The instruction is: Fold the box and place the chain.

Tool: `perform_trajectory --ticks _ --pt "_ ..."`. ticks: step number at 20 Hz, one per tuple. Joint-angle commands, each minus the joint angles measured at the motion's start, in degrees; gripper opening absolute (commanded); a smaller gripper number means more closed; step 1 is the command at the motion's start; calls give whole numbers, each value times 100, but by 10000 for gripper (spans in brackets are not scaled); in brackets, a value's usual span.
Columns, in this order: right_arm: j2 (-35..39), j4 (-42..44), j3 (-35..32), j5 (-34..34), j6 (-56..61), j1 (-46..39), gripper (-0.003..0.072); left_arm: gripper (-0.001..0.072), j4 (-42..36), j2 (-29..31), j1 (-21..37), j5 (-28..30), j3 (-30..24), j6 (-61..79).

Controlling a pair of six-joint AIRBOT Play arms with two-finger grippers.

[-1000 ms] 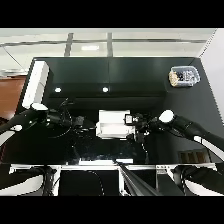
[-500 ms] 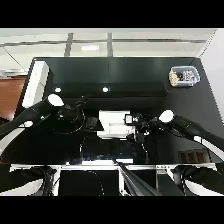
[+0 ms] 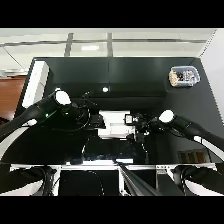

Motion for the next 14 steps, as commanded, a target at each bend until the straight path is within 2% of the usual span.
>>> perform_trajectory --ticks 1,6,9,11,14 --pt "0 0 -2 0 0 2 192 487 85 4 -92 7 63 -326" --pt "0 2 -2 0 0 2 192 486 664 4 -284 26 68 -774" --pt "0 0 -2 2 0 2 192 484 717 4 -343 179 68 -826" --pt "0 2 -2 0 2 2 193 401 758 4 -348 260 68 -905" --pt "0 2 -2 0 0 2 192 401 776 4 -350 308 68 -953"
